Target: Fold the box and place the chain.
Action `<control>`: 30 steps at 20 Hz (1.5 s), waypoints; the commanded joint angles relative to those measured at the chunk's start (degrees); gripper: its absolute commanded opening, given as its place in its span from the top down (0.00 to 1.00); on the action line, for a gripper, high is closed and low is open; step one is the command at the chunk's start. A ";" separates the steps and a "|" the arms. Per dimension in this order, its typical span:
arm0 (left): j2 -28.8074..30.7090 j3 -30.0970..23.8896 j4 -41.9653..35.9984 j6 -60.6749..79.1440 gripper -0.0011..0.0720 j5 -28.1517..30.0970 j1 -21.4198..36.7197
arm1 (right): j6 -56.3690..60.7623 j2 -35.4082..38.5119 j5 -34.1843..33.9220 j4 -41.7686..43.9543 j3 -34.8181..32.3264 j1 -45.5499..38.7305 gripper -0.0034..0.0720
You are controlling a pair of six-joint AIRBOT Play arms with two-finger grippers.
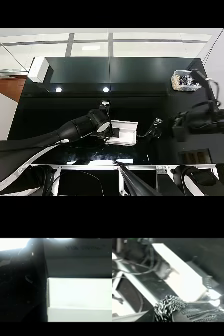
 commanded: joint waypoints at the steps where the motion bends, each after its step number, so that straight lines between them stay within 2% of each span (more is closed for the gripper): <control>1: -0.04 -0.02 0.04 0.02 0.94 0.07 0.02 | 0.79 -2.95 -6.08 4.00 -2.21 6.99 0.90; 4: -0.04 -0.02 0.02 0.00 0.94 0.04 0.02 | 0.76 -8.04 -11.15 4.13 -2.62 13.51 0.90; 7: -0.04 -0.02 0.04 0.00 0.94 0.07 0.02 | 0.48 -12.96 -13.35 3.50 -2.67 17.09 0.90; 16: -0.04 -0.02 0.04 0.00 0.94 0.04 0.02 | -1.01 -19.61 -16.83 1.27 -2.67 17.40 0.90; 17: -0.04 -0.02 0.04 0.02 0.94 0.07 0.02 | -0.98 -19.61 -16.74 1.20 -2.67 17.38 0.76; 18: -0.04 -0.02 0.02 0.00 0.94 0.07 0.02 | -1.01 -19.61 -16.33 0.68 -2.64 17.20 0.38; 19: -0.04 -0.02 0.02 0.00 0.94 0.04 0.02 | -1.03 -19.54 -15.15 -0.24 -2.58 16.74 0.29; 23: -0.04 -0.02 0.02 0.00 0.94 0.00 0.02 | -6.34 -16.70 -4.74 -5.90 -2.43 6.84 0.29; 25: -0.04 -0.02 0.02 0.00 0.94 -0.02 0.02 | -10.67 -14.71 -4.37 -11.91 -3.17 -0.22 0.29; 27: -0.04 -0.02 0.02 0.00 0.94 0.02 0.02 | -13.09 -14.43 -9.77 -14.99 -6.10 -6.23 0.29; 29: -0.04 -0.02 0.02 0.00 0.94 0.02 0.02 | -18.40 -14.43 -20.28 -14.67 -11.69 -9.62 0.28; 30: -0.04 -0.02 0.02 0.00 0.94 0.02 0.02 | -23.17 -14.45 -26.03 -14.03 -14.86 -9.53 0.00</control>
